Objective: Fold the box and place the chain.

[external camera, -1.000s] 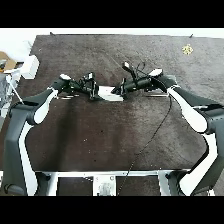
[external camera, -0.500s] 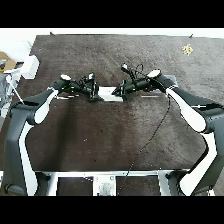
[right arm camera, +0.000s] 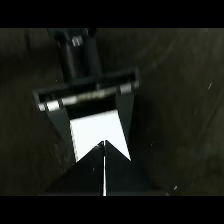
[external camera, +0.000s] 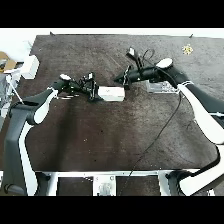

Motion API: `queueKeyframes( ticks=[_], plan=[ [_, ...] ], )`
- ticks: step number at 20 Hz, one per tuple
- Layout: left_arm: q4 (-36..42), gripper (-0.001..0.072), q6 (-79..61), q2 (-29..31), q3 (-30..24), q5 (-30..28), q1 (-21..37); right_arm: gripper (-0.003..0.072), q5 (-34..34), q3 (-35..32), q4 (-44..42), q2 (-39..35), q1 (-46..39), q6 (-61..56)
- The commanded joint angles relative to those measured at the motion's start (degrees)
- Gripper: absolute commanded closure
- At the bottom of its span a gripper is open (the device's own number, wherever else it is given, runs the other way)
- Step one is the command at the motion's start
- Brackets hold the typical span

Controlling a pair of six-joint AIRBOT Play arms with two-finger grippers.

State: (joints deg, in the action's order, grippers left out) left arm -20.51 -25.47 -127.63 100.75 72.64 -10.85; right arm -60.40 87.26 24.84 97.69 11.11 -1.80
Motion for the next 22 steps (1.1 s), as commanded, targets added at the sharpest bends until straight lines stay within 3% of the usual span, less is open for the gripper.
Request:
queueKeyframes(
  ticks=[1,4,6,9,14,18,22],
  plan=[
    [-0.02,0.0547,-0.02,0.02,0.02,-0.11,-0.04,0.0682,3.72,-0.02,-0.68,-10.93,-0.07,-6.69],
    [0.0,0.0547,-0.02,0.02,0.02,-0.11,-0.04,0.0682,9.29,-2.45,7.96,-20.28,-0.07,-18.67],
    [0.0,0.0547,-0.02,0.02,0.02,-0.13,-0.04,0.0682,17.22,-9.44,14.05,-28.3,-0.07,-25.33],
    [-0.02,0.0547,-0.02,0.02,0.02,-0.13,-0.04,0.0682,30.93,-25.68,19.28,-42.42,-0.09,-33.05],
    [0.0,0.0547,-0.02,0.02,0.02,-0.09,-0.04,0.0681,52.13,-57.2,19.52,-63.56,-0.11,-33.64],
    [0.0,0.0547,-0.02,0.04,0.02,-0.09,-0.04,0.068,59.78,-75.36,15.5,-73.13,-0.11,-36.37],
    [0.0,0.0547,0.0,0.04,0.02,-0.04,-0.04,0.068,60.89,-81.31,14.8,-76.54,-0.11,-37.03]
  ],
)
